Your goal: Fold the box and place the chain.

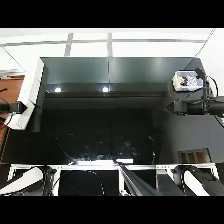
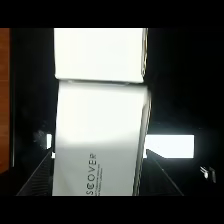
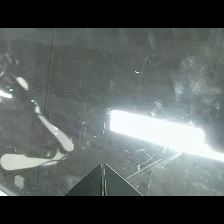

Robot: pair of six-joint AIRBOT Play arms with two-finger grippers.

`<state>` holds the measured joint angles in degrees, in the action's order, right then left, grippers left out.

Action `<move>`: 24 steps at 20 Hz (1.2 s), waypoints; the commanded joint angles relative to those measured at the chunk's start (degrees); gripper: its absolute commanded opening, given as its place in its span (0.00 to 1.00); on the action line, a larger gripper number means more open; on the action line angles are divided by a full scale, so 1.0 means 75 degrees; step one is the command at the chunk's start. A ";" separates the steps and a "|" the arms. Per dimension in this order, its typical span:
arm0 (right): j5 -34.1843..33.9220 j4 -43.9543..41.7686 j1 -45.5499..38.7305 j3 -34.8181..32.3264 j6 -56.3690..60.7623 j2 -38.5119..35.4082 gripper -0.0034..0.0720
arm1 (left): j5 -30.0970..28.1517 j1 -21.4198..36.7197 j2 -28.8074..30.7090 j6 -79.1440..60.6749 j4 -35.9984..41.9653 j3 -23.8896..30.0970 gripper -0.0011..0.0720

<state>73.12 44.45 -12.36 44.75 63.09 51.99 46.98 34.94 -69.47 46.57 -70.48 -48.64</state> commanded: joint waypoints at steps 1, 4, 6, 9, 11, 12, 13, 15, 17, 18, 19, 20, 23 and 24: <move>-0.0003 0.0000 -0.0003 0.0000 0.0038 -0.0006 0.06 | -0.0140 -0.0058 0.0291 0.0230 0.0006 -0.0154 0.99; -0.0061 -0.0006 0.0000 -0.0003 0.0038 -0.0006 0.06 | 0.0058 -0.0163 0.0927 0.0251 0.0472 -0.0568 0.99; -0.0245 -0.0009 0.0000 0.0000 0.0035 -0.0006 0.06 | 0.0452 -0.0388 0.1343 0.0254 0.1483 -0.0883 0.91; -0.0839 0.0003 0.0000 -0.0003 -0.0230 -0.0006 0.06 | 0.1443 -0.0918 0.1976 0.0452 0.2876 -0.1087 0.05; -0.1483 0.0058 0.0178 -0.0023 -0.1486 -0.0006 0.06 | 0.1478 -0.1690 0.2503 0.0344 0.3381 -0.0659 0.04; -0.2159 0.0067 0.0423 -0.0143 -0.2075 -0.0012 0.06 | 0.0935 -0.2250 0.2865 0.0210 0.3217 -0.0137 0.04; -0.2873 0.0230 0.0697 -0.0326 -0.2192 -0.0032 0.06 | 0.0152 -0.2789 0.3249 0.0204 0.2611 0.0670 0.04; -0.4054 0.0711 0.1317 -0.0848 -0.1926 -0.0102 0.06 | -0.0315 -0.3273 0.3928 0.0799 0.1705 0.2192 0.05; -0.5141 0.1734 0.1728 -0.1110 -0.1909 -0.0102 0.06 | -0.0460 -0.3281 0.4505 0.0793 0.1655 0.2946 0.05; -0.5680 0.2168 0.1754 -0.1110 -0.1859 -0.0102 0.06 | -0.0615 -0.3226 0.4698 0.0793 0.1658 0.2993 0.05; -0.6132 0.2361 0.1734 -0.1110 -0.1859 -0.0102 0.06 | -0.0761 -0.3182 0.4846 0.0793 0.1684 0.2940 0.05; -0.6347 0.2375 0.1687 -0.1110 -0.1856 -0.0102 0.06 | -0.0906 -0.3162 0.4975 0.0796 0.1705 0.2879 0.05; -0.6111 0.2369 0.1664 -0.1110 -0.1853 -0.0102 0.06 | -0.1367 -0.3162 0.5228 0.0828 0.1714 0.2853 0.05; -0.6126 0.2369 0.1661 -0.1110 -0.1853 -0.0102 0.06 | -0.1411 -0.3162 0.5219 0.0828 0.1714 0.2853 0.05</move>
